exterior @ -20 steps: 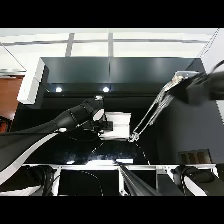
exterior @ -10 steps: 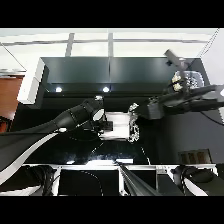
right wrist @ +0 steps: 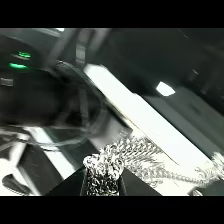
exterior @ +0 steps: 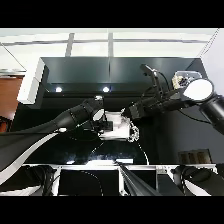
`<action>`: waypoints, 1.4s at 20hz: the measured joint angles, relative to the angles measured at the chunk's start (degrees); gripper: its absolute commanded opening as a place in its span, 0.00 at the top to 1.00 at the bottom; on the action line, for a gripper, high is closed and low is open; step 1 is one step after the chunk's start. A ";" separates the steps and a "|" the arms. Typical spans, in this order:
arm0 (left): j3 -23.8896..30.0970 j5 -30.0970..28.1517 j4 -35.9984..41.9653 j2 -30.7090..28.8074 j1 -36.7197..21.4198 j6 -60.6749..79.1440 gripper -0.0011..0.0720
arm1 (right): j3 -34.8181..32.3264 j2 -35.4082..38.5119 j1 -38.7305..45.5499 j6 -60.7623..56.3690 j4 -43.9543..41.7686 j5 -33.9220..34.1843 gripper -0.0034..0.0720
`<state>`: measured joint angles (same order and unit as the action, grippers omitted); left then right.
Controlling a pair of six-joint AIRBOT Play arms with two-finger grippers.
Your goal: Fold the box and place the chain.
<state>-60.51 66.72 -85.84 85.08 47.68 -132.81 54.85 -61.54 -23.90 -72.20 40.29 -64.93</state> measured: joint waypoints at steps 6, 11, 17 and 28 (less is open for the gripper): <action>0.00 0.00 0.00 0.00 0.00 0.00 0.95 | -0.98 -1.03 -0.31 -1.55 3.61 0.13 0.42; 0.00 0.00 0.00 0.00 0.00 0.00 0.95 | -0.72 3.50 7.74 0.20 8.35 -4.17 0.42; 0.00 0.00 -0.04 0.00 0.00 0.00 0.95 | -18.43 16.17 16.94 8.15 15.58 3.23 0.00; 0.00 1.22 -0.20 0.00 0.00 0.00 0.95 | -33.79 11.74 3.28 51.10 10.38 20.94 0.00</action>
